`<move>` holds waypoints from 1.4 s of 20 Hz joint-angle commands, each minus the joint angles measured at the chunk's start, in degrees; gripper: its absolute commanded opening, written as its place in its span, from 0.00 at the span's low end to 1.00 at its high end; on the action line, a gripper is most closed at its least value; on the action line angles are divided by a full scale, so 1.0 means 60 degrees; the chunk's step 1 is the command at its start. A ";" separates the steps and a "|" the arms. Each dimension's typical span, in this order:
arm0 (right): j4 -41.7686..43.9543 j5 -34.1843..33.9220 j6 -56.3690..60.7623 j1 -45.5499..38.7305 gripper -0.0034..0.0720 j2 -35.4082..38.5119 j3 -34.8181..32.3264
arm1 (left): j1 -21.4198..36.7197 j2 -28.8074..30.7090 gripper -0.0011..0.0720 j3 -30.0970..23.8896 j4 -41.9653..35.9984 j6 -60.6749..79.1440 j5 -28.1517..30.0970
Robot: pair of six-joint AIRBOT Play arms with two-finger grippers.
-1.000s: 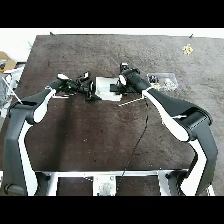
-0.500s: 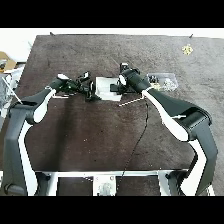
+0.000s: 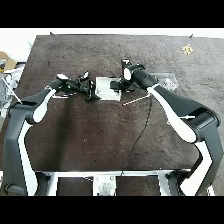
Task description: Fold the box and place the chain.
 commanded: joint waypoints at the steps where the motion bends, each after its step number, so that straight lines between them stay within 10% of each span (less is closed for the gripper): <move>1: 0.0404 0.0568 -0.0907 -0.0375 0.52 0.0324 0.0011 | -0.0007 -0.0004 0.40 -0.0004 0.0004 -0.0007 -0.0007; 15: -0.0295 0.2098 -0.4207 -0.3723 0.45 0.1657 0.0900 | -0.0007 -0.0004 0.40 -0.0004 0.0004 -0.0004 -0.0007; 17: -0.0266 0.2076 -0.4262 -0.4204 0.25 0.1209 0.0703 | -0.0007 -0.0004 0.40 -0.0004 0.0004 -0.0007 -0.0007; 28: 0.1111 0.1781 -0.5053 -0.4564 0.34 0.0076 0.0652 | -0.0007 -0.0004 0.40 -0.0004 0.0004 -0.0007 -0.0007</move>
